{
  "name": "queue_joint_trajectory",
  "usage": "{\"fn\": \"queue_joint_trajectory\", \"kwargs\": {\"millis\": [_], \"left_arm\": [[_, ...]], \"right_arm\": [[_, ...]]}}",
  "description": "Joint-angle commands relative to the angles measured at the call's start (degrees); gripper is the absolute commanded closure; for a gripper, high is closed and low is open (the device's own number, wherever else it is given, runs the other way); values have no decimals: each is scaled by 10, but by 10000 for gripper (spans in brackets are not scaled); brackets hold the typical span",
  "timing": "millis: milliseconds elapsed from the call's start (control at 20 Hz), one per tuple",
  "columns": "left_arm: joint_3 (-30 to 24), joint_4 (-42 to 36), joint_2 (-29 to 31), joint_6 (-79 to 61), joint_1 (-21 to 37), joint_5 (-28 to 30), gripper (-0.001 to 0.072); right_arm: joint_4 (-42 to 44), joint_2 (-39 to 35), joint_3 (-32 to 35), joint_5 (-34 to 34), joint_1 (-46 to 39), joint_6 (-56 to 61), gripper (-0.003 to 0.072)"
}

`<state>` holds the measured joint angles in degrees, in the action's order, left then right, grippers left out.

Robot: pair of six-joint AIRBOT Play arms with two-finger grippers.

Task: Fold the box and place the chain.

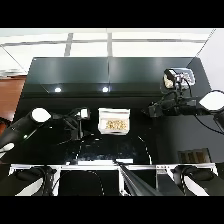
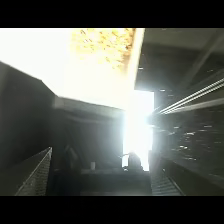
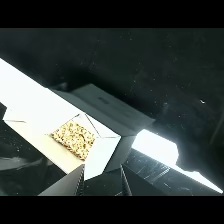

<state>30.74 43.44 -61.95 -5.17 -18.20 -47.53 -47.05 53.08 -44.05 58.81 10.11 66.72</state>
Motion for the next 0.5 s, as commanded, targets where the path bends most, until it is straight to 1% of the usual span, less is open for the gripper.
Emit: {"fn": "queue_joint_trajectory", "kwargs": {"millis": [0, 100, 150, 300, 450], "left_arm": [[38, -44, -68, -86, -12, 20, -8], [53, -80, -101, -88, -10, 10, -8], [56, -84, -112, -88, -10, 9, -7], [57, -83, -127, -88, -11, 3, -7], [57, -84, -128, -97, -14, 4, -6]], "right_arm": [[0, 0, 0, -1, 0, 6, 405], [0, 0, 0, -1, 0, 6, 405], [0, 0, 0, -1, 0, 6, 405], [0, 0, 0, -1, 0, 6, 405], [1, 0, 0, -2, 0, 6, 405]]}}
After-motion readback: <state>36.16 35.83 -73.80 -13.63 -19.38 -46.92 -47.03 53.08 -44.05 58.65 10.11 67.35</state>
